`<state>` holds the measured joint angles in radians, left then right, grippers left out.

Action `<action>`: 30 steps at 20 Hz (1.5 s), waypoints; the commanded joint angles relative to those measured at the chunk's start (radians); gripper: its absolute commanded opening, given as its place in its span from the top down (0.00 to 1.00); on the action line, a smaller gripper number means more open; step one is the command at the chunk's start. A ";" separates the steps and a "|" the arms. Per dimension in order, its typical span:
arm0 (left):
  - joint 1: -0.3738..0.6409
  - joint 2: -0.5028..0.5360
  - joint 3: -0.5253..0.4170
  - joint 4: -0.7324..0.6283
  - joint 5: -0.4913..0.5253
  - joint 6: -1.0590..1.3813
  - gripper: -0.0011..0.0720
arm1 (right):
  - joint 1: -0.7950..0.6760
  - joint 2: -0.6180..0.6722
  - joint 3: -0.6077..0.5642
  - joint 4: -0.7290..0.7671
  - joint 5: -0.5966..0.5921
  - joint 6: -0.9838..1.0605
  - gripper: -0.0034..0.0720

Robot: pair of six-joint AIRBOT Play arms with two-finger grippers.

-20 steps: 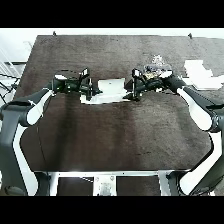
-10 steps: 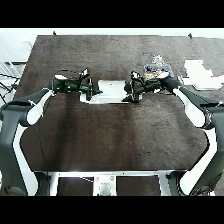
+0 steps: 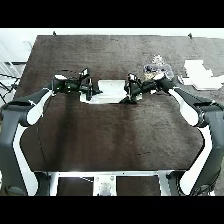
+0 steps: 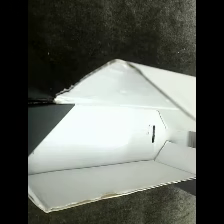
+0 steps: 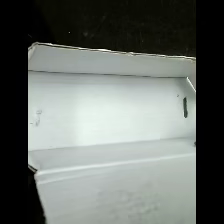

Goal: Fold the box and place the chain.

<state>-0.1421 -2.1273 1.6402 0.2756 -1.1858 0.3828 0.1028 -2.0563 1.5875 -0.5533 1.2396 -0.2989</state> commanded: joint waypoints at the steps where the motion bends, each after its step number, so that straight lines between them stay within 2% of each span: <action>1: 0.000 0.001 0.001 0.000 0.000 0.000 0.96 | 0.003 -0.019 0.009 0.003 0.000 -0.001 0.10; 9: 0.000 0.001 0.001 0.000 0.000 0.000 0.96 | 0.003 -0.026 0.015 0.003 0.000 -0.001 0.10; 10: 0.000 0.001 0.001 0.000 0.000 0.000 0.96 | 0.003 -0.026 0.015 0.002 0.000 -0.001 0.18; 30: 0.000 0.001 0.001 0.000 0.000 0.000 0.96 | 0.002 -0.026 0.014 0.003 0.000 -0.001 0.18</action>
<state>-0.1421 -2.1273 1.6402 0.2756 -1.1858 0.3824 0.1047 -2.0811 1.6016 -0.5510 1.2392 -0.3004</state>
